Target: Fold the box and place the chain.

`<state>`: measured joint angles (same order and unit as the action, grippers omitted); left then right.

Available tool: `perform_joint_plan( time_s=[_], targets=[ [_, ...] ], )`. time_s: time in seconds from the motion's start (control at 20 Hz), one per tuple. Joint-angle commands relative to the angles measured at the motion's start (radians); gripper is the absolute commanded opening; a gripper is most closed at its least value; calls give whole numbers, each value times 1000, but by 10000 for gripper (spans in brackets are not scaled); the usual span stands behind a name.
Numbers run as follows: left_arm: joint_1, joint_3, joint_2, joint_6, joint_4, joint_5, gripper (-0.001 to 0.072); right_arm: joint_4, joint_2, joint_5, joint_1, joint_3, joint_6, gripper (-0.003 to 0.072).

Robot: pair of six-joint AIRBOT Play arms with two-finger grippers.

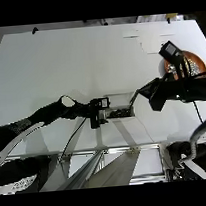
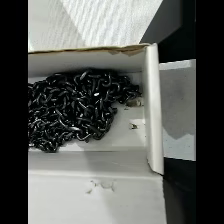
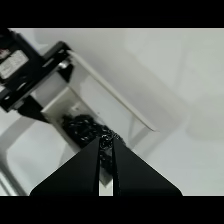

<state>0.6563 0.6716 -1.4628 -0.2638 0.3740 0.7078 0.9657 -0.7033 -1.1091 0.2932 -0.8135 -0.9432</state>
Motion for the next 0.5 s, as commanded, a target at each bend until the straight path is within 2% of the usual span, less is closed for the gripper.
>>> perform_joint_plan(
  time_s=[0.0, 0.15, 0.45],
  targets=[
    [0, 0, 0, 0, 0, 0, 209, -24, -1, 46, 100, 8, 85, 16],
    [0, 0, 0, 0, 0, 0, 209, -24, -45, 132, 144, 29, 88, 16],
    [0, 0, 0, 0, 0, 0, 209, -24, -228, 134, 212, 61, 93, 18]
  ],
)
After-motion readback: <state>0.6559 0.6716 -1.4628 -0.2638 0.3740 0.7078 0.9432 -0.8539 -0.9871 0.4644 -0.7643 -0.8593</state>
